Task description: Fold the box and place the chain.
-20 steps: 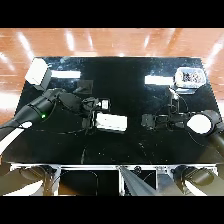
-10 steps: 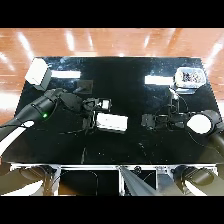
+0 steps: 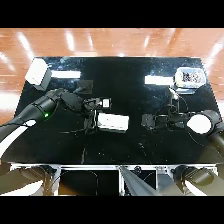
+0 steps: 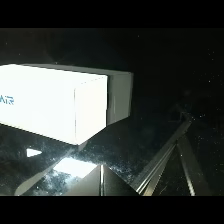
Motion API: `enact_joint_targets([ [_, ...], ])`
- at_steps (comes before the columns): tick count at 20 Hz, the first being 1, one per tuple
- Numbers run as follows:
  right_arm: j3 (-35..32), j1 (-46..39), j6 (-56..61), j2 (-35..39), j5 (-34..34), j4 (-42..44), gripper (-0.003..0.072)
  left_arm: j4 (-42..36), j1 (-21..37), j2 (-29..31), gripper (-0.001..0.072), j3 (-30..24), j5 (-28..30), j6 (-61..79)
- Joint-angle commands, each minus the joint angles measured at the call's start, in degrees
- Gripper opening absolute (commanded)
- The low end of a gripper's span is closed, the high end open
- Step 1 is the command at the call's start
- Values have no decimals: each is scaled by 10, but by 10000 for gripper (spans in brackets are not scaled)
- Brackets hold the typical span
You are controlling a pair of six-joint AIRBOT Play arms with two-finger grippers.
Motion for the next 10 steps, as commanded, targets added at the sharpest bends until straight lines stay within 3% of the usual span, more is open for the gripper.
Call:
enact_joint_targets([
  [1,0,0,0,0,0,0,28,3,0,-2,608,0,1,0],
  [2,0,0,0,0,0,0,28,3,0,-2,595,0,-1,0],
  [3,0,0,0,0,0,0,28,3,0,-2,501,0,-5,0],
  [5,0,0,0,0,0,0,28,4,0,-2,60,0,-9,0],
  [6,0,0,0,0,0,0,28,4,0,-1,18,1,-9,0],
  [10,0,0,0,0,0,0,28,7,15,26,17,2,-9,-16],
])
